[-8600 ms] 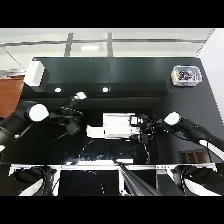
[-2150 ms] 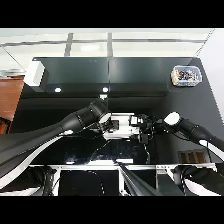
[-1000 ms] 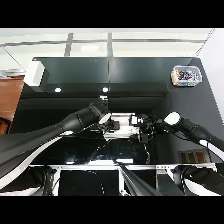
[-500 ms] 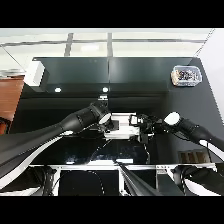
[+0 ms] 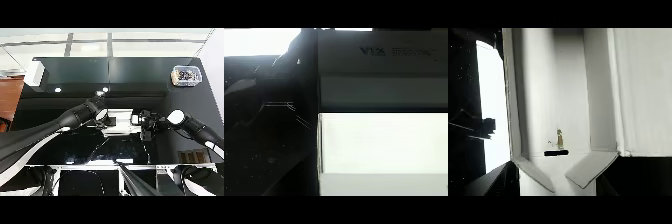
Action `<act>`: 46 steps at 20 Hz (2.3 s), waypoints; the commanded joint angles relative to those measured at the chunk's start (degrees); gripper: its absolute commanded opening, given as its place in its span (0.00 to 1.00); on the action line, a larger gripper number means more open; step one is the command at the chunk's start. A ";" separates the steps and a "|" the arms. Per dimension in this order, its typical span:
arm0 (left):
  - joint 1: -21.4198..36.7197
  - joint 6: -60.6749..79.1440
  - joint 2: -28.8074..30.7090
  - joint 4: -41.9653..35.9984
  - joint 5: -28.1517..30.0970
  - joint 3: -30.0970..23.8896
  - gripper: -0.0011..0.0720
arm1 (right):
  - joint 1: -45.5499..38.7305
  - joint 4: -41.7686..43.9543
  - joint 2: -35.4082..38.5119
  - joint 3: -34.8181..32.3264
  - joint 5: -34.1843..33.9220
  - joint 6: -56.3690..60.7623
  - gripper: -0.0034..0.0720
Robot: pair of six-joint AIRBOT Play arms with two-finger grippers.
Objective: Fold the box and place the chain.
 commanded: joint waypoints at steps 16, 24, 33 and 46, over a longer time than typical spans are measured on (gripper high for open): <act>0.20 0.22 0.04 -0.07 -0.63 0.04 0.05 | 0.13 11.19 -0.72 0.15 -0.74 -2.64 0.45; 0.20 0.22 0.04 -0.09 -0.83 0.04 0.05 | 0.13 22.10 -5.90 0.15 0.52 -2.69 0.45; 0.20 0.20 0.04 -0.11 -0.85 0.02 0.05 | 0.09 21.64 -6.49 0.15 -1.31 3.15 0.73; 0.20 0.20 0.04 -0.09 -0.90 0.02 0.05 | -8.00 -4.37 1.05 6.03 16.09 49.57 0.06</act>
